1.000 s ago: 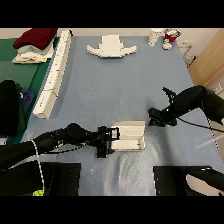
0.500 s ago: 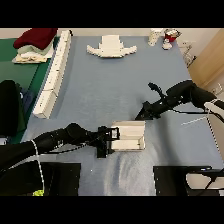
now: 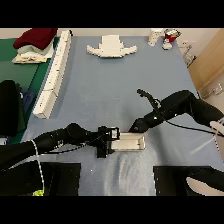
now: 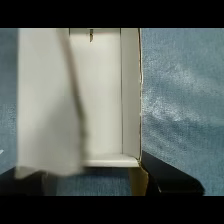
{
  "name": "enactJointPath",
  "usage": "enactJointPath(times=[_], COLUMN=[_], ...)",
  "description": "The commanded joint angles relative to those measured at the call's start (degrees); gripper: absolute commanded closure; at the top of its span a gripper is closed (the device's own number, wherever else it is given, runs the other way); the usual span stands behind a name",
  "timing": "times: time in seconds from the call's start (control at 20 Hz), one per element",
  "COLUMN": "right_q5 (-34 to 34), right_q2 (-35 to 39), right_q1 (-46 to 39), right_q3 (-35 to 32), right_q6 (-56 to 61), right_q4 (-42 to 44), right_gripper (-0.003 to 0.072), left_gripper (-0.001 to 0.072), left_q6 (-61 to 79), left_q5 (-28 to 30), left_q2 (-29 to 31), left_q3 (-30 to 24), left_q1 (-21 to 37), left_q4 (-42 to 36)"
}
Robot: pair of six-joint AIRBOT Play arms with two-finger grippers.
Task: Fold the box.
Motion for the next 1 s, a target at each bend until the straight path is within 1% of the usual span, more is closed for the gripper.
enactJointPath(times=[0.0, 0.25, 0.35, 0.4, 0.5, 0.55, 0.6, 0.65, 0.75, 0.8, 0.85, 0.95], right_q5=[8.9, 23.1, 27.3, 28.2, 28.2, 28.0, 28.0, 28.2, 28.0, 28.0, 28.0, 27.7], right_q2=[9.3, 22.9, 27.2, 28.6, 29.3, 29.1, 28.8, 28.8, 28.9, 28.9, 28.8, 28.4], right_q1=[6.3, 16.0, 18.4, 19.4, 20.7, 21.2, 21.3, 21.3, 21.3, 21.4, 21.4, 21.4], right_q3=[-5.2, -15.0, -17.9, -18.6, -18.7, -18.7, -18.7, -18.7, -18.0, -17.7, -17.7, -17.7], right_q6=[-2.7, -1.8, -1.8, -1.8, -2.2, -2.6, -2.8, -4.7, -9.9, -12.5, -14.9, -19.7], right_q4=[-3.0, -9.6, -10.9, -12.1, -15.2, -17.2, -18.5, -18.8, -18.6, -18.5, -18.5, -18.5], right_gripper=[0.0686, 0.0685, 0.0685, 0.0685, 0.0684, 0.066, 0.0534, 0.0381, 0.0211, 0.0139, 0.0126, 0.0127], left_gripper=[0.0293, 0.0293, 0.0293, 0.0293, 0.0293, 0.0294, 0.0293, 0.0293, 0.0293, 0.0293, 0.0293, 0.0294], left_q6=[0.0, 0.0, 0.0, 0.0, 0.0, 0.0, 0.0, 0.0, 0.0, 0.0, 0.0, 0.0], left_q5=[0.0, 0.0, 0.0, 0.0, 0.0, 0.0, 0.0, 0.0, 0.0, 0.0, 0.0, 0.0], left_q2=[0.0, 0.0, 0.0, 0.0, 0.0, 0.0, 0.0, 0.0, 0.0, 0.0, 0.0, 0.0], left_q3=[0.0, 0.0, 0.0, 0.0, 0.0, 0.0, 0.0, 0.0, 0.0, 0.0, 0.0, 0.0], left_q1=[0.0, 0.0, 0.0, 0.0, 0.0, 0.0, 0.0, 0.0, 0.0, 0.0, 0.0, 0.0], left_q4=[0.0, 0.0, 0.0, 0.0, 0.0, 0.0, 0.0, 0.0, 0.0, 0.0, 0.0, 0.0])
